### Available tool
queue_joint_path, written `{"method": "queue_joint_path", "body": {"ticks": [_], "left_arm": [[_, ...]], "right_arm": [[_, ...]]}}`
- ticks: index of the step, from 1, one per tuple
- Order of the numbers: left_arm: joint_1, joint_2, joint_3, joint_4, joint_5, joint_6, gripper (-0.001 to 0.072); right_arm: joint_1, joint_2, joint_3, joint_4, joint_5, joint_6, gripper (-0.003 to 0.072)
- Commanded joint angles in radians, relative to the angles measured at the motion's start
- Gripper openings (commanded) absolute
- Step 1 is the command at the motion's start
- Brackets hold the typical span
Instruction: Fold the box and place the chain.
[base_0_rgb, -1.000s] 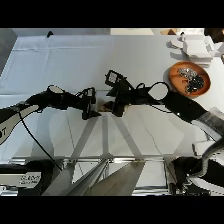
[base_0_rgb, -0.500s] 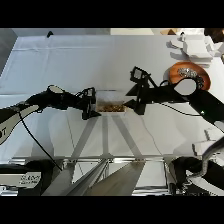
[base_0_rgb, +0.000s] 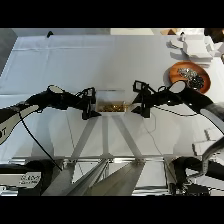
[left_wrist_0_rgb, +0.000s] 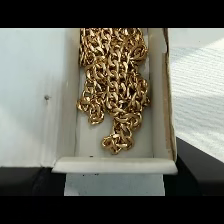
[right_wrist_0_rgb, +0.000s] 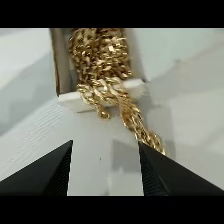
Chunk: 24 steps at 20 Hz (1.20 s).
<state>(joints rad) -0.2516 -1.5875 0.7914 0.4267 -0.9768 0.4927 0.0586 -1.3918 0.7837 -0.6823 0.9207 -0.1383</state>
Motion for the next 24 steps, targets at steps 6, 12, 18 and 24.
{"method": "queue_joint_path", "body": {"ticks": [6,12,18,24], "left_arm": [[0.000,0.000,0.000,0.000,0.000,0.000,0.0275],[0.000,-0.001,0.000,0.000,0.000,0.000,0.0275],[0.000,0.000,0.000,0.000,0.000,0.000,0.0275],[0.000,0.000,0.000,0.000,0.000,0.000,0.0275]], "right_arm": [[-0.007,-0.119,-0.002,0.249,0.003,-0.372,0.0457],[-0.007,-0.123,-0.002,0.288,0.003,-0.395,0.0298],[-0.007,-0.123,-0.002,0.287,-0.047,-0.395,0.0099],[-0.007,-0.122,-0.002,0.286,-0.121,-0.331,0.0009]]}}
